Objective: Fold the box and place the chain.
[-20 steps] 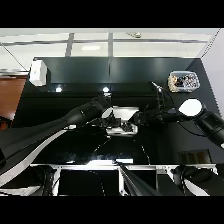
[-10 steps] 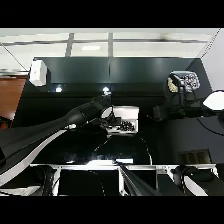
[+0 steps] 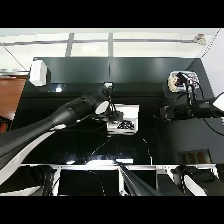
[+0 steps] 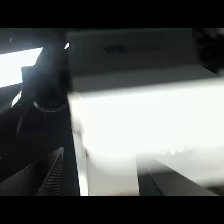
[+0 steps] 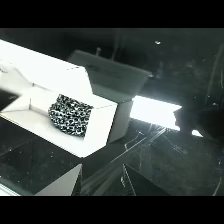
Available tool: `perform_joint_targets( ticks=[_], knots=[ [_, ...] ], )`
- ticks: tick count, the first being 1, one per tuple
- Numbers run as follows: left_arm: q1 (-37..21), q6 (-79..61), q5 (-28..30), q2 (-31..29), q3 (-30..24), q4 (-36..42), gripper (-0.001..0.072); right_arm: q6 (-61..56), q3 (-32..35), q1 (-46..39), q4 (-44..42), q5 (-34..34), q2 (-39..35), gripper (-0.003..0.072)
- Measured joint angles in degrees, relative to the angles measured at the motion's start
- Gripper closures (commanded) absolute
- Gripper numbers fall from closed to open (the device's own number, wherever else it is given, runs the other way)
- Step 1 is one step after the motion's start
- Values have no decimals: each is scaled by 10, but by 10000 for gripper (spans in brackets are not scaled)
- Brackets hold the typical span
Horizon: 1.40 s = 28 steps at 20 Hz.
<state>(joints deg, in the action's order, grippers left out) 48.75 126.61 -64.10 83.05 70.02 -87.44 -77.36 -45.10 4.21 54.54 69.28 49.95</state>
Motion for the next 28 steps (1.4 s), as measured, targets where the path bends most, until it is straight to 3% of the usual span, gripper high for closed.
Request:
perform_joint_targets(
  ticks=[4, 7, 9, 11, 13, 16, 21, 28],
  knots=[
    [-16, -113, -57, -99, -38, -65, 182, 0, 0, 0, 4, -11, -1, 360],
    [-99, -171, -63, -173, -110, -108, 181, 0, 0, -1, 5, -22, -1, 360],
    [-180, -231, -23, -205, -168, -47, 181, 0, 0, -1, 6, -30, -1, 360],
    [-250, -370, 18, -216, -218, 81, 180, 0, 0, -1, 6, -37, -1, 360],
    [-301, -553, 32, -208, -256, 214, -7, 0, 0, -1, 6, -41, -1, 360],
    [-328, -841, 36, -178, -285, 355, -6, 0, 0, -1, 6, -41, -1, 360],
    [-290, -1191, 76, -124, -289, 434, -7, -5, 0, -1, 6, -40, -1, 360],
    [-260, -1361, 92, -19, -226, 500, -7, -16, 0, -1, 6, -40, -1, 360]
  ],
)
